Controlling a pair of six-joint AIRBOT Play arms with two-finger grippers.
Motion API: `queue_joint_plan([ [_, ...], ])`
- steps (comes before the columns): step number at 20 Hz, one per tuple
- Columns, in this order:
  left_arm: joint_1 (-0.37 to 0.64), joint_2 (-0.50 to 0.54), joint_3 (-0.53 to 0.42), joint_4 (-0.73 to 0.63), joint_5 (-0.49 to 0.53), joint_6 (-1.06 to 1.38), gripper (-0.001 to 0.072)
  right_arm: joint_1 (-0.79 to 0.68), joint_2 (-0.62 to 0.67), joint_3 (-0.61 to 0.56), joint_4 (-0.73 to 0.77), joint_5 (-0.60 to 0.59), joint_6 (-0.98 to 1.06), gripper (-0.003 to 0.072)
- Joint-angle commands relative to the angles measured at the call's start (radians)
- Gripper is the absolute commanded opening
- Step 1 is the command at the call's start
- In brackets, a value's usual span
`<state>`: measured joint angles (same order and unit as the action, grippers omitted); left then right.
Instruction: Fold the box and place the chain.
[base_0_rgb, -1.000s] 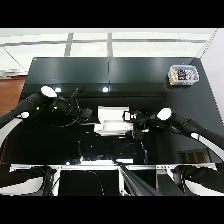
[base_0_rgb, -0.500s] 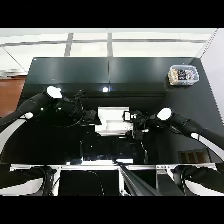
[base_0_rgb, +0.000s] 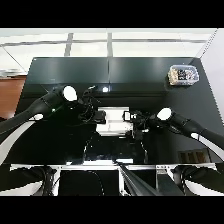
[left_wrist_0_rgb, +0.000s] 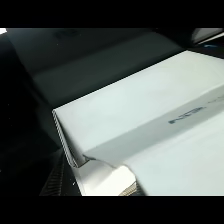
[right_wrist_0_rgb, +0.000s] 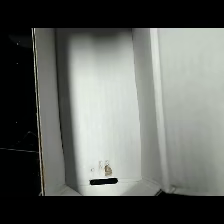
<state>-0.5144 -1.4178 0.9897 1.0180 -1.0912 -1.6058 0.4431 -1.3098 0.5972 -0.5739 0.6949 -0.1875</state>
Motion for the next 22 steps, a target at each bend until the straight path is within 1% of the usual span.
queue_joint_plan([
  [1,-0.046,0.0,0.023,0.098,-0.009,-0.104,0.0484,0.0,0.0,0.0,0.0,0.0,0.0,0.0189],
  [2,-0.047,0.0,0.023,0.101,-0.011,-0.106,0.0484,0.0,0.0,0.0,0.0,0.0,0.0,0.0189],
  [3,-0.047,0.0,0.023,0.1,-0.017,-0.109,0.0461,0.0,0.0,0.0,0.0,0.0,0.0,0.0189],
  [4,-0.047,0.0,0.023,0.1,-0.023,-0.113,0.0403,0.0,0.0,0.0,0.0,0.0,0.0,0.0189],
  [7,-0.064,0.0,0.023,0.11,-0.02,-0.161,0.04,0.0,0.0,0.0,0.0,0.0,0.0,0.0189],
  [10,-0.105,0.0,0.023,0.165,-0.012,-0.224,0.0399,0.0,0.0,0.0,0.0,0.0,0.0,0.0189],
  [14,-0.118,0.0,0.023,0.156,-0.008,-0.23,0.04,0.0,0.0,0.0,0.0,0.0,0.0,0.0189],
  [19,-0.146,0.0,0.023,0.157,0.041,-0.241,0.04,0.0,0.0,0.0,0.0,0.0,0.0,0.0189],
  [20,-0.154,0.0,0.023,0.177,0.041,-0.264,0.04,0.0,0.0,0.0,0.0,0.0,0.0,0.0189],
  [22,-0.17,0.0,0.023,0.274,0.027,-0.336,0.04,0.0,0.0,0.0,0.0,0.0,0.0,0.0189],
])
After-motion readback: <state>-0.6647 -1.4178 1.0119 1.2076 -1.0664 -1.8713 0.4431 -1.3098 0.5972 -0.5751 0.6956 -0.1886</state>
